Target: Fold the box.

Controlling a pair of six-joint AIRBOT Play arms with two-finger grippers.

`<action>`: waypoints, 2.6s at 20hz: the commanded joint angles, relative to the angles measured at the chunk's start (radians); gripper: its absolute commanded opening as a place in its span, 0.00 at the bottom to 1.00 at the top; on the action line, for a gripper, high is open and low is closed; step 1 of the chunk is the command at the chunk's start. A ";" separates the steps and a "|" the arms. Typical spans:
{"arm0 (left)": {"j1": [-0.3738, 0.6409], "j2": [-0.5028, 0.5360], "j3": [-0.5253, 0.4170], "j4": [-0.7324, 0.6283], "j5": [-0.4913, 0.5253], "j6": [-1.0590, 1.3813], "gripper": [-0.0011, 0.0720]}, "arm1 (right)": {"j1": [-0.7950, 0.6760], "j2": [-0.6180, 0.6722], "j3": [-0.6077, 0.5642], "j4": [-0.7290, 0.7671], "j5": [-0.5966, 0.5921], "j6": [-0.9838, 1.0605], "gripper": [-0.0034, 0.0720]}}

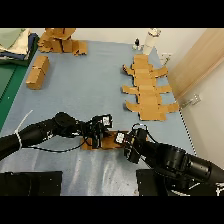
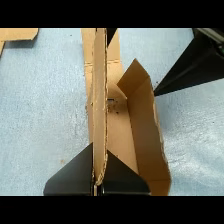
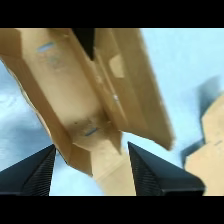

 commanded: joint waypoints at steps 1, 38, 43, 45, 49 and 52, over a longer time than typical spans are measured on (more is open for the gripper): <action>0.000 0.001 0.001 0.000 0.000 0.000 0.03 | -0.010 0.005 0.000 -0.053 0.005 0.000 1.00; 0.000 0.001 0.001 0.000 0.000 0.000 0.03 | -0.707 -0.417 0.114 0.978 -0.047 -1.434 0.99; 0.000 0.001 0.001 0.000 0.000 0.000 0.03 | -0.700 -0.422 0.113 0.964 -0.053 -1.434 0.99; 0.000 0.001 0.001 0.000 0.000 0.000 0.03 | -0.681 -0.422 0.112 0.961 -0.058 -1.434 0.99; 0.000 0.001 0.001 0.000 0.000 0.000 0.03 | -0.651 -0.422 0.109 0.902 -0.027 -1.434 0.99; 0.000 0.001 0.001 0.000 0.000 0.000 0.03 | -0.650 -0.422 0.109 0.904 -0.008 -1.434 0.99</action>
